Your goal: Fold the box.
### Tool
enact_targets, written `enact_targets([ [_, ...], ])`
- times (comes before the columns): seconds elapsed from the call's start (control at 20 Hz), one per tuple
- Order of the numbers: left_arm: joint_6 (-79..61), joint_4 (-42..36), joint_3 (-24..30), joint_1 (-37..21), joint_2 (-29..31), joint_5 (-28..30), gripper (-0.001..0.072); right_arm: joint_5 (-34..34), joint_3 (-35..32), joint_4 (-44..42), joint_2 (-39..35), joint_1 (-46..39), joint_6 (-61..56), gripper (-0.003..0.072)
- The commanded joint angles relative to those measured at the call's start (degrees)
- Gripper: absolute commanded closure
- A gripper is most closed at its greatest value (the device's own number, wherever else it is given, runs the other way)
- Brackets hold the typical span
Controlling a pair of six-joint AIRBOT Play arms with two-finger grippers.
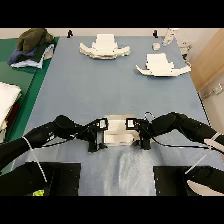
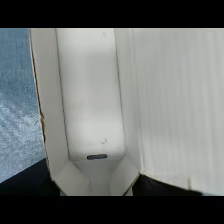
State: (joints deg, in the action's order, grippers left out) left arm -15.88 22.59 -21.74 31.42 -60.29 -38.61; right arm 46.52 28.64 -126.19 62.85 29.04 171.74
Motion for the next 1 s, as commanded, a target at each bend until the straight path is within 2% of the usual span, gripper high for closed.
enact_targets([
  [0.0,-1.0,-0.7,-0.1,1.5,-1.4,2.7,0.0012,0.0,0.0,0.0,0.0,0.0,0.0,0.0173],
  [0.45,2.0,1.8,-0.1,1.5,-1.5,4.4,0.0014,0.0,0.0,0.0,0.0,0.0,0.0,0.0174],
  [0.5,2.0,2.0,-0.2,1.5,-1.6,4.0,0.0072,0.0,0.0,0.0,0.0,0.0,0.0,0.0174],
  [0.55,1.9,2.5,-0.3,1.7,-1.7,3.7,0.0202,0.0,0.0,0.0,0.0,0.0,0.0,0.0174],
  [0.95,2.3,4.5,-0.3,3.1,-1.8,3.7,0.0198,0.0,0.0,0.0,0.0,0.0,0.0,0.0174],
])
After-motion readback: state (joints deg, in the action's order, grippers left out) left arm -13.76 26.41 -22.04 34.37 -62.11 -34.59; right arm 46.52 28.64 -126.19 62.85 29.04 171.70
